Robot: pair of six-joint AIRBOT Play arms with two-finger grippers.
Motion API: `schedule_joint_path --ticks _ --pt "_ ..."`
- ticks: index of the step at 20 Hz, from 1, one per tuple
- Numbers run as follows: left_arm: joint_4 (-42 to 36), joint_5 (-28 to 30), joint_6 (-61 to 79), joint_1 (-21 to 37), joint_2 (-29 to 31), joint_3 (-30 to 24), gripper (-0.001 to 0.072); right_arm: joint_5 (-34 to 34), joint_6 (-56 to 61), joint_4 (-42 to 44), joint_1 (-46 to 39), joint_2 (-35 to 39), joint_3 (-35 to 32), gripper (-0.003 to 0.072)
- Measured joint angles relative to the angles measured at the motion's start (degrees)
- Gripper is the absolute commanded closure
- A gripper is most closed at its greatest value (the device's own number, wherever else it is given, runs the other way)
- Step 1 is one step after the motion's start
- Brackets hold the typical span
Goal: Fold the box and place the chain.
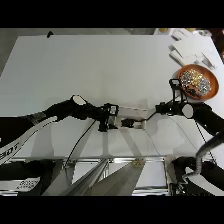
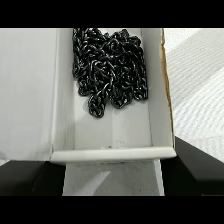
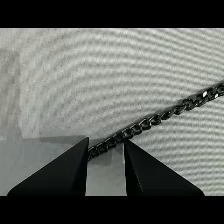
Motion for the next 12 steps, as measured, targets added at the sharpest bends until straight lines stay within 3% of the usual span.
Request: schedule_joint_path --ticks 6,10,11,12 --pt "0.02 0.0 -0.02 0.0 0.0 0.0 0.0671 0.9 0.17 -0.13 -0.02 -0.11 0.07 0.0577" --pt "0.02 0.0 0.0 0.0 0.0 0.0 0.0671 2.25 0.17 -0.02 0.0 -0.15 0.04 0.0581" --pt "0.0 0.0 0.0 0.0 0.0 0.0 0.0671 2.45 0.15 -0.02 0.0 -0.15 0.04 0.0672" --pt "0.0 0.0 0.0 0.0 0.0 0.0 0.0671 2.71 0.2 0.02 0.0 -0.15 0.04 0.067"
